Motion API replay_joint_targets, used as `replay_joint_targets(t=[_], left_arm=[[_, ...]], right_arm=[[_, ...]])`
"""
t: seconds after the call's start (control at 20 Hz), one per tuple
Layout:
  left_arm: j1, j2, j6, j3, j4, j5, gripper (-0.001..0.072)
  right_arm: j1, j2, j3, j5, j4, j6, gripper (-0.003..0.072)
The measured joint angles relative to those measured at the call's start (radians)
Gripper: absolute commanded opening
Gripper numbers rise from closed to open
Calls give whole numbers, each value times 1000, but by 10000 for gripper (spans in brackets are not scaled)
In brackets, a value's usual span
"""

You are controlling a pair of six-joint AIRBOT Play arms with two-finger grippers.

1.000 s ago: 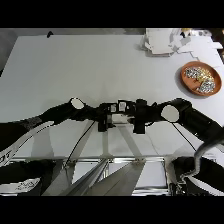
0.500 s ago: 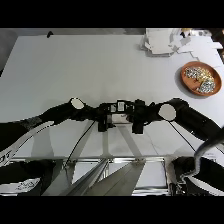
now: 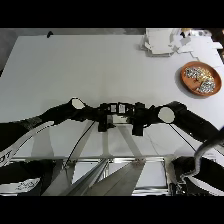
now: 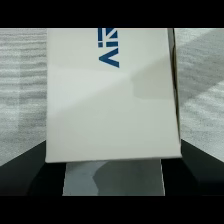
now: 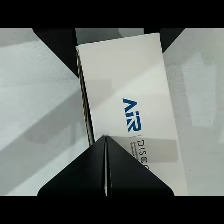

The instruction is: Fold the box and place the chain.

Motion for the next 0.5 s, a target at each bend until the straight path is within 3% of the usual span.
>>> replay_joint_targets(t=[0.5], left_arm=[[0, 0, -1, 0, 0, 0, 272]], right_arm=[[0, -5, -10, -20, -6, 0, 21]])
